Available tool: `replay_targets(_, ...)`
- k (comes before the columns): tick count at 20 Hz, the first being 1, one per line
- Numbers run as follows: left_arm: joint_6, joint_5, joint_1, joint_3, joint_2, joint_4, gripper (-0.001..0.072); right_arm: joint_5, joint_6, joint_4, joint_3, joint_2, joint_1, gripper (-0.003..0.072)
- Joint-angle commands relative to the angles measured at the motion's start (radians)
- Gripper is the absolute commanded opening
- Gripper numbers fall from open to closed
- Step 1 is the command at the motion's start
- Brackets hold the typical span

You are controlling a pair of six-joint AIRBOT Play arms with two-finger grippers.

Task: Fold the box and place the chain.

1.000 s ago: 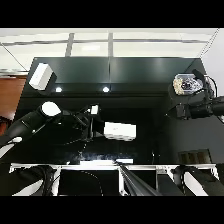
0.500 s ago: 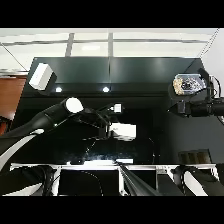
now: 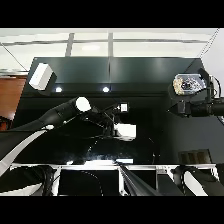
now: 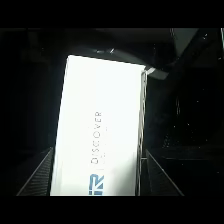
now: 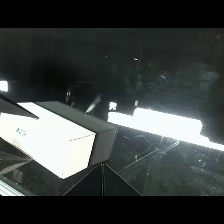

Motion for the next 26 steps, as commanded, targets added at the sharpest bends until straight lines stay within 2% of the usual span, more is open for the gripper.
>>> replay_targets(1,-0.003,0.002,-0.01,0.002,-0.003,0.012,0.0718,0.0,0.0,0.0,-0.001,0.001,0.0,0.0008)
replay_targets(6,-0.003,0.014,-0.038,0.002,-0.018,0.035,0.0718,0.0,0.0,0.0,-0.001,0.001,0.0,0.0008)
replay_targets(15,-0.005,0.108,-0.109,0.001,-0.089,0.135,0.0717,0.0,0.0,0.0,-0.001,0.001,0.0,0.0008)
replay_targets(16,-0.019,0.113,-0.111,0.001,-0.09,0.145,0.0695,0.0,0.0,0.0,-0.001,0.001,0.0,0.0008)
replay_targets(17,-0.05,0.127,-0.111,0.002,-0.085,0.156,0.0586,0.0,0.0,0.0,-0.001,0.001,0.0,0.0008)
replay_targets(18,-0.1,0.139,-0.109,0.002,-0.073,0.182,0.0404,0.0,0.0,0.0,-0.001,0.001,0.0,0.0008)
replay_targets(19,-0.148,0.139,-0.098,0.002,-0.052,0.209,0.0297,0.0,0.0,-0.001,-0.001,0.001,0.0,0.0008)
replay_targets(22,-0.335,0.081,0.002,0.002,0.014,0.24,0.0283,-0.003,0.0,-0.001,-0.001,0.001,0.0,0.0008)
replay_targets(26,-0.608,-0.047,0.298,0.002,0.097,0.422,0.0283,-0.016,0.0,-0.001,-0.001,0.001,0.0,0.0008)
